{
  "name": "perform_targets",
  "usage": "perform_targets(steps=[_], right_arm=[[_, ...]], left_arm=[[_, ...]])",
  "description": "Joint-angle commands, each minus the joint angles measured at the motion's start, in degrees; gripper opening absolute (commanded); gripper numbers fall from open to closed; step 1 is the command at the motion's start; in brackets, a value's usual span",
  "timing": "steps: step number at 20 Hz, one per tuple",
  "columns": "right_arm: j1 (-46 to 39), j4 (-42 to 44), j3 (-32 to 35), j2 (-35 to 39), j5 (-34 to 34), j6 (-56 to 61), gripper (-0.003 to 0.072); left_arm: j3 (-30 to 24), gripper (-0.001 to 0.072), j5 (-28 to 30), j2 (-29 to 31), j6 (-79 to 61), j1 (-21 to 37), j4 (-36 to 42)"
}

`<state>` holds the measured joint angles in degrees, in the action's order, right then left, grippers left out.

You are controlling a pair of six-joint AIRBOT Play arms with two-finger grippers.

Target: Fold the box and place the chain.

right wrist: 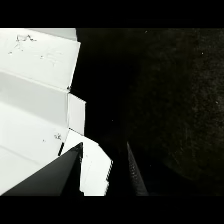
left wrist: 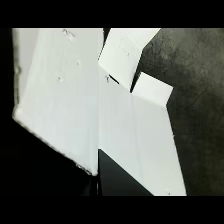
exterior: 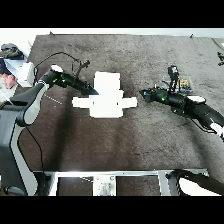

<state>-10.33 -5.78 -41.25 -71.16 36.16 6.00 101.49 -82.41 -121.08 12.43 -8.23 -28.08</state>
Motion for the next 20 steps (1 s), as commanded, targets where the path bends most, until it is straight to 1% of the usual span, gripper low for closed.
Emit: perform_targets(steps=[1,5,7,9,10,13,18,20], right_arm=[[-1.2,-2.6,0.0,0.8,1.2,1.8,0.0374],[-1.2,-2.7,0.0,0.8,2.1,1.8,0.0374],[-1.1,-2.7,0.0,0.8,2.7,1.8,0.0374],[-1.0,-2.6,0.0,0.8,2.7,1.8,0.0374],[-1.0,-2.7,0.0,0.8,2.7,1.8,0.0374],[-0.9,-3.0,0.0,0.8,2.6,1.7,0.0374],[-0.5,-3.5,0.0,-0.1,2.7,1.5,0.0375],[0.2,-4.7,0.0,-1.3,2.7,1.0,0.0376]], left_arm=[[0.0,0.001,0.7,0.0,-11.8,0.0,0.0],[0.0,0.0006,-0.8,0.0,-21.5,0.2,1.0],[-1.4,0.0006,-1.1,0.2,-25.8,0.8,6.4],[-3.8,0.0006,-0.1,0.5,-30.4,1.7,11.3],[-5.0,0.0006,1.6,0.7,-31.4,1.7,11.4],[-6.7,0.0006,4.1,0.8,-33.9,1.7,11.1],[-6.7,0.0006,8.1,0.7,-37.0,1.6,7.9],[-6.7,0.0007,8.7,0.7,-37.6,1.6,7.4]])
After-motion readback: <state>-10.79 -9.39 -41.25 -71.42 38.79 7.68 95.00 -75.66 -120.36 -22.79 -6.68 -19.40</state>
